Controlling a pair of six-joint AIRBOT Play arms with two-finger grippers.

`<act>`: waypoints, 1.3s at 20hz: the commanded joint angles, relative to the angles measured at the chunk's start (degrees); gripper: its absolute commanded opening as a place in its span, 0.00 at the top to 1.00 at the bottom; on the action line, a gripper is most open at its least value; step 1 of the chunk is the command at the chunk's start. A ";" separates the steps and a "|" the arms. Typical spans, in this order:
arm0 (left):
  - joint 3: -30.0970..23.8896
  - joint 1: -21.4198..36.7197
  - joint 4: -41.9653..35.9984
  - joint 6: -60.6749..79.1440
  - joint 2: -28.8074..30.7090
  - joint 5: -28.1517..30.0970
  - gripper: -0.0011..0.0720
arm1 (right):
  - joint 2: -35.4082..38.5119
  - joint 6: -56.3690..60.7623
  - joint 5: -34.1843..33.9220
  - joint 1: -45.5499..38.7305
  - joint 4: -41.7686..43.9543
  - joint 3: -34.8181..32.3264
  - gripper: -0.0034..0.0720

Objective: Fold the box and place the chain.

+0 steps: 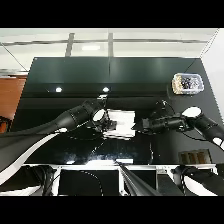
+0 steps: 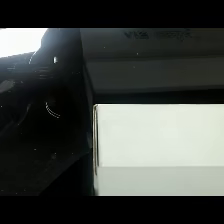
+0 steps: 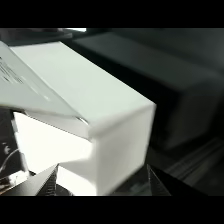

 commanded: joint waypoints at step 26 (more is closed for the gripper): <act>0.04 0.11 2.84 -6.47 -0.85 -1.79 0.95 | -8.09 61.64 -3.08 31.41 -51.98 22.84 0.30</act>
